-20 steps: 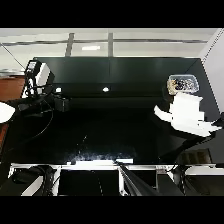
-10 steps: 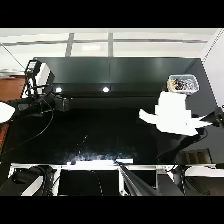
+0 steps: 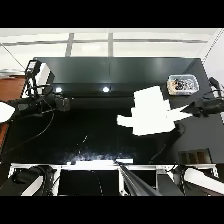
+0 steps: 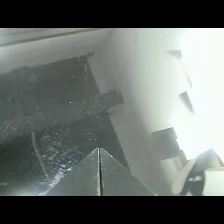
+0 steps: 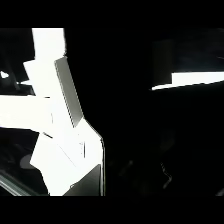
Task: Fold the box and place the chain.
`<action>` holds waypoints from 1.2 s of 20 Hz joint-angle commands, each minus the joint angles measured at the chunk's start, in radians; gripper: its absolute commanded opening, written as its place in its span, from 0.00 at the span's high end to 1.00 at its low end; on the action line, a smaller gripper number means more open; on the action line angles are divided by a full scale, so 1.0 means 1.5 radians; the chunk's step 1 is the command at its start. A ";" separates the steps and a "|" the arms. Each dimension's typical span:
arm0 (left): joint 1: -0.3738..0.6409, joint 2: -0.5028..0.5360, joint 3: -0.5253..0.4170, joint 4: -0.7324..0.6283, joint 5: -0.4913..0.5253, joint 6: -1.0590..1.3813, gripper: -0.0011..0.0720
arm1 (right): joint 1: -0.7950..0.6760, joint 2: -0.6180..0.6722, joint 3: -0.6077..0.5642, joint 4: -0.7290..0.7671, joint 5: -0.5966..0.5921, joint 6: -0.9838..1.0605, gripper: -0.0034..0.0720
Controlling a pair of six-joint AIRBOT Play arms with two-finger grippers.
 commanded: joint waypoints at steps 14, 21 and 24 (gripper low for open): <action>0.081 -0.142 -0.081 -0.154 -0.047 0.068 0.03 | 0.473 0.308 -0.247 0.020 -0.336 0.073 0.92; 0.104 -0.273 -0.151 -0.426 -0.184 0.331 0.03 | 0.481 0.431 -0.334 0.074 -0.369 0.039 0.92; 0.081 -0.370 -0.151 -0.591 -0.200 0.475 0.03 | 0.481 0.431 -0.334 0.075 -0.370 0.040 0.92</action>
